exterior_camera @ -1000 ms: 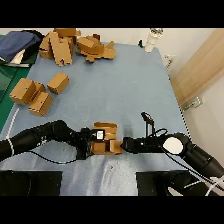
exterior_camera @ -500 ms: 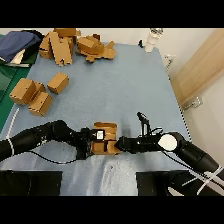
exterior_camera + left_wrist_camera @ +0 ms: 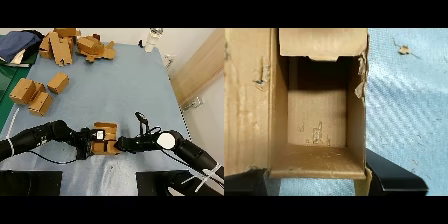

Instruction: Fold the box.

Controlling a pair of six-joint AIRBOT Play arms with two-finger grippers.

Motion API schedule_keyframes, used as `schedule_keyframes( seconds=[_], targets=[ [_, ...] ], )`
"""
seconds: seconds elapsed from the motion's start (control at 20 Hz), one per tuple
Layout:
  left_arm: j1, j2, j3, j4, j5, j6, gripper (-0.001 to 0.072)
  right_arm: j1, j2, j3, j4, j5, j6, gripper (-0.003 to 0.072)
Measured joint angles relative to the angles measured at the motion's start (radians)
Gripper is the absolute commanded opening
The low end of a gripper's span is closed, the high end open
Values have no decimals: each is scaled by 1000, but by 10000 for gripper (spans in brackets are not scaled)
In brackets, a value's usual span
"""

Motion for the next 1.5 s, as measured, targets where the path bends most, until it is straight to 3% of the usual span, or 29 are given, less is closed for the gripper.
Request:
schedule_keyframes(
  seconds=[0.25, 0.7, 1.2, 1.35, 1.5],
  targets=[
    [0, 0, 0, 0, 1, 0, 344, 97, -123, 117, -135, 27, 144, 396],
    [0, 0, 0, 0, 2, 0, 344, 278, -325, 329, -423, 244, 440, 396],
    [0, 0, 0, 0, 2, 0, 344, 317, -493, 472, -494, 325, 530, 396],
    [0, 0, 0, 0, 2, 0, 344, 319, -529, 500, -502, 359, 549, 215],
    [0, 0, 0, 0, 2, 1, 344, 319, -544, 513, -510, 399, 575, 86]
  ],
)
